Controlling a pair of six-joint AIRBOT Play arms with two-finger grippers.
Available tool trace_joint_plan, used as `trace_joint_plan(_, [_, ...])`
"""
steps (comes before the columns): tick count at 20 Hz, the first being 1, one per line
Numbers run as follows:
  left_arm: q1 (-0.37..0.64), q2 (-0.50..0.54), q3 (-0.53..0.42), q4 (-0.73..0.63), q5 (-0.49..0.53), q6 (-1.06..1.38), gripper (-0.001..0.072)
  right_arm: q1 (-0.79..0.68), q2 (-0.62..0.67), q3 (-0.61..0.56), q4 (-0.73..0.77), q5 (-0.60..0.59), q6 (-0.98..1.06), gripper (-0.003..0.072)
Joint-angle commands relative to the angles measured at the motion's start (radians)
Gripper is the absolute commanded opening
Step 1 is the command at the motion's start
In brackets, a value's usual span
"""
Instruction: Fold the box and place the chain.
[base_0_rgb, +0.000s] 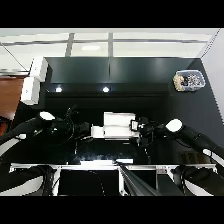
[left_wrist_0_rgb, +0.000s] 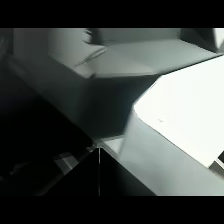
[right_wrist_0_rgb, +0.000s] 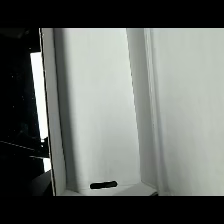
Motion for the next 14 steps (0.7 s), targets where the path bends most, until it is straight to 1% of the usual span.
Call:
trace_joint_plan(1, [-0.025, -0.016, 0.015, -0.050, -0.007, 0.071, 0.0029, 0.000, 0.000, 0.000, 0.000, 0.000, 0.000, 0.0431])
trace_joint_plan(4, [-0.021, -0.016, 0.033, -0.049, -0.030, 0.084, 0.0030, 0.000, 0.000, 0.000, 0.000, 0.000, 0.000, 0.0432])
trace_joint_plan(7, [0.009, -0.012, 0.037, -0.046, -0.045, 0.087, 0.0035, 0.000, 0.000, 0.000, 0.000, 0.000, 0.000, 0.0432])
trace_joint_plan(8, [0.022, -0.008, 0.037, -0.045, -0.053, 0.087, 0.0089, 0.000, 0.000, 0.000, 0.000, 0.000, 0.000, 0.0432])
trace_joint_plan(10, [0.047, 0.001, 0.040, -0.045, -0.082, 0.089, 0.0257, 0.000, 0.000, 0.000, 0.000, 0.000, 0.000, 0.0431])
trace_joint_plan(11, [0.055, 0.004, 0.044, -0.045, -0.096, 0.092, 0.0407, 0.000, 0.000, 0.000, 0.000, 0.000, 0.000, 0.0432])
trace_joint_plan(12, [0.057, 0.004, 0.050, -0.045, -0.106, 0.093, 0.0650, 0.000, 0.000, 0.000, 0.000, 0.000, 0.000, 0.0431])
trace_joint_plan(13, [0.058, 0.004, 0.058, -0.039, -0.125, 0.101, 0.0715, 0.000, 0.000, 0.000, 0.000, 0.000, 0.000, 0.0432])
trace_joint_plan(14, [0.058, 0.004, 0.067, -0.038, -0.143, 0.114, 0.0714, 0.000, 0.000, 0.000, 0.000, 0.000, 0.000, 0.0432])
